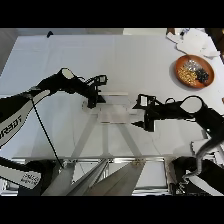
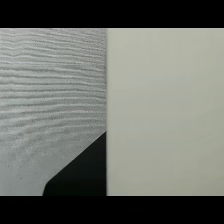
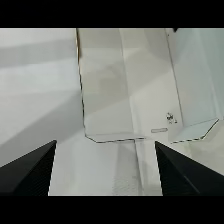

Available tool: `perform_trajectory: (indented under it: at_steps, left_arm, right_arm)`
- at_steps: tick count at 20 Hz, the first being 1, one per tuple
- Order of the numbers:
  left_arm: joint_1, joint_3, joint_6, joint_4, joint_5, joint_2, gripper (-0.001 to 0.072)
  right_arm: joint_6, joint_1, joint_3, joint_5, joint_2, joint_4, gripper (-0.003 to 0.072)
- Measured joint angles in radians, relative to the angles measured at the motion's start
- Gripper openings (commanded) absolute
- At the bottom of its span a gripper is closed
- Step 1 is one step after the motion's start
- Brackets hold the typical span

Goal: Fold the box and place the chain.

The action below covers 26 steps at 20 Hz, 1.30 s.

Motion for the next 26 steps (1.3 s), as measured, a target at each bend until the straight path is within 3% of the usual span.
perform_trajectory:
  at_steps: [11, 26]
  left_arm:
    - [0.000, 0.000, 0.000, 0.000, 0.000, 0.000, 0.0012]
    - [0.000, 0.000, 0.000, 0.000, 0.000, 0.000, 0.0012]
  right_arm:
    - [-0.390, -0.139, -0.038, -0.107, -0.114, 0.140, 0.0694]
    - [-0.476, -0.032, -0.077, -0.170, -0.278, 0.343, 0.0694]
